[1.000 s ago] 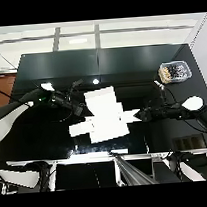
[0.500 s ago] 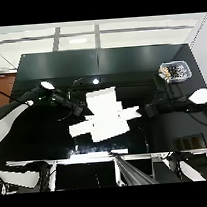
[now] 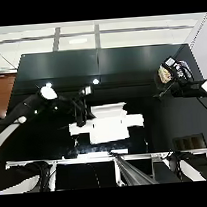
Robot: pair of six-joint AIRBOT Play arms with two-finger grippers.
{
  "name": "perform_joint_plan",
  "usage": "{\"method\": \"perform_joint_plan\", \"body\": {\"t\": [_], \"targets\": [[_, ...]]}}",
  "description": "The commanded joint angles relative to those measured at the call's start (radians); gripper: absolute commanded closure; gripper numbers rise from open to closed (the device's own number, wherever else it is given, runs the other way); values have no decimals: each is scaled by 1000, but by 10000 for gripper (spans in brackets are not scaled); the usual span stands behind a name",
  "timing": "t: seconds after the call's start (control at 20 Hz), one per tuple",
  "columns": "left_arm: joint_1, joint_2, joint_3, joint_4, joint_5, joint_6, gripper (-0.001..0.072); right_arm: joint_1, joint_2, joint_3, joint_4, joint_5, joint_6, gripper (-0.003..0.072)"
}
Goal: Fold the box and place the chain.
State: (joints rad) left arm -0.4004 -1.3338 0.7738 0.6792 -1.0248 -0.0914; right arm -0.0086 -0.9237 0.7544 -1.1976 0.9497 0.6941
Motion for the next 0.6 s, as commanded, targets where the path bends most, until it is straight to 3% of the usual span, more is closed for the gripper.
{"method": "perform_joint_plan", "body": {"t": [0.0,0.25,0.55], "targets": [[-35,37,-123,11,192,129,682,-2,0,0,19,-19,-26,-26],[-37,15,-140,-25,244,121,680,36,-1,-79,396,42,-361,-26],[-35,15,-137,-24,264,122,677,207,-10,-204,365,37,-407,-26]]}}
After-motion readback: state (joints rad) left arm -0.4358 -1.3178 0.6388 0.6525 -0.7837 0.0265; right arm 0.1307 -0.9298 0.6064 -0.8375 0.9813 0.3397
